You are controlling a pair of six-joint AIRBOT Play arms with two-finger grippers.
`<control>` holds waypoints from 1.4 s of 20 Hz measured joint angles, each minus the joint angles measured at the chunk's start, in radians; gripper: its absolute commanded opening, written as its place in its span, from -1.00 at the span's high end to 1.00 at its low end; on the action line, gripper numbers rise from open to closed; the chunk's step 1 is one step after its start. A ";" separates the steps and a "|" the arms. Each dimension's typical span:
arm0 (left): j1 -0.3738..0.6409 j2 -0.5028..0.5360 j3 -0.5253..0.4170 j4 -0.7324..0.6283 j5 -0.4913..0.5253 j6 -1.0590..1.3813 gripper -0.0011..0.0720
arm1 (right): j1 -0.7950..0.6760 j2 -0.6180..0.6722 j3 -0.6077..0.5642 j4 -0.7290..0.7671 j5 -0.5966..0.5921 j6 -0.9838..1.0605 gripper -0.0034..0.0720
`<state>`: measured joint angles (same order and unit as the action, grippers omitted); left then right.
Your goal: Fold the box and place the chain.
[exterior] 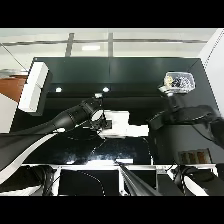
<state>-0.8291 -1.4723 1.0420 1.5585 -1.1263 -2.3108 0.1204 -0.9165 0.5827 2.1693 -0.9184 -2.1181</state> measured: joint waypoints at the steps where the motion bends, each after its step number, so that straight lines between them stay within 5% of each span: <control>1: 0.000 0.000 0.000 0.000 0.000 0.000 0.89 | -0.061 0.011 -0.009 -0.003 -0.022 0.080 0.85; 7: 0.000 0.000 0.000 0.003 -0.001 0.000 0.89 | -0.206 -0.029 -0.152 0.039 -0.069 0.374 0.84; 16: 0.000 0.000 0.000 0.003 -0.003 0.000 0.89 | 0.054 -0.258 -0.158 0.280 0.090 0.404 0.82; 17: 0.000 0.000 0.000 0.003 -0.003 0.000 0.89 | 0.075 -0.271 -0.143 0.288 0.098 0.402 0.42; 18: 0.000 0.000 0.000 0.002 -0.005 0.000 0.89 | 0.091 -0.282 -0.123 0.291 0.095 0.401 -0.66; 19: 0.000 0.000 0.000 0.002 -0.007 0.001 0.89 | 0.102 -0.290 -0.100 0.291 0.081 0.401 -0.97; 28: 0.000 0.000 0.000 0.000 -0.010 0.007 0.89 | 0.131 -0.307 0.063 0.202 -0.099 0.394 -0.96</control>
<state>-0.8291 -1.4723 1.0420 1.5589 -1.1362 -2.3035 0.2516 -1.2236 0.6453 2.3711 -1.0176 -1.7245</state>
